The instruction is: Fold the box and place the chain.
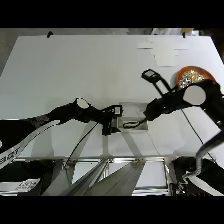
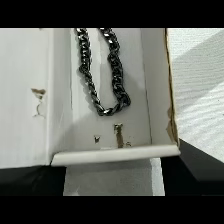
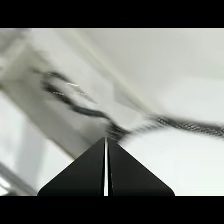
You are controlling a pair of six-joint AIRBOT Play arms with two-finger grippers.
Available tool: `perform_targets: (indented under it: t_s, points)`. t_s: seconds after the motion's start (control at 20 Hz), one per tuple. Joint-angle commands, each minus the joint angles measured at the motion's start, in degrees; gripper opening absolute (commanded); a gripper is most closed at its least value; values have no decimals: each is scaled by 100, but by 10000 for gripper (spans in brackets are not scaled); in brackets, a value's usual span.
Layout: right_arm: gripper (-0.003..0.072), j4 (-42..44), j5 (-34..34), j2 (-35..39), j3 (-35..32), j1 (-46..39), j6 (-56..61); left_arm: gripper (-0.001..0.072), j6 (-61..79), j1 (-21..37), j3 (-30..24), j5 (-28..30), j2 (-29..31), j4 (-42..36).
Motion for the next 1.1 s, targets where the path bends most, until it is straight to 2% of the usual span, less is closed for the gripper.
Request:
perform_targets:
  t_s: [0.0, 0.15, 0.25, 0.3, 0.4, 0.6, 0.65, 0.7, 0.75, 0.9, 1.05]
  points:
    - [15, -472, 302, 37, 68, -911, 376, 208, 0, 4, 2, 2, 0, 0]
    - [21, -490, 293, -168, 31, -1480, 511, 208, 0, 4, 2, 0, 0, 0]
    - [139, -492, 271, -321, -52, -1611, 496, 208, 0, 4, 2, 0, 2, 0]
    - [158, -487, 162, -385, -129, -1609, 310, 208, 0, 4, 2, 2, 0, 0]
    - [158, -413, -201, -407, -365, -1609, -931, 208, 0, 4, 2, 2, 0, 0]
    - [205, -103, -289, -409, -977, -1609, -4789, 208, 0, 4, 2, 2, 0, 0]
    - [257, 214, -345, -409, -1156, -1609, -5705, 208, 0, 4, 2, 2, 0, 0]
    - [376, 535, -507, -409, -1325, -1609, -6454, 208, 0, 4, 2, 2, 0, 0]
    - [460, 863, -754, -409, -1493, -1609, -7064, 208, 0, 4, 2, 2, 0, 0]
    - [456, 1388, -1499, -409, -1843, -1609, -7921, 208, 0, 4, 2, 2, 0, 0]
    - [452, 1471, -1860, -466, -1912, -1609, -7971, 208, 0, 4, 2, 2, 0, 0]
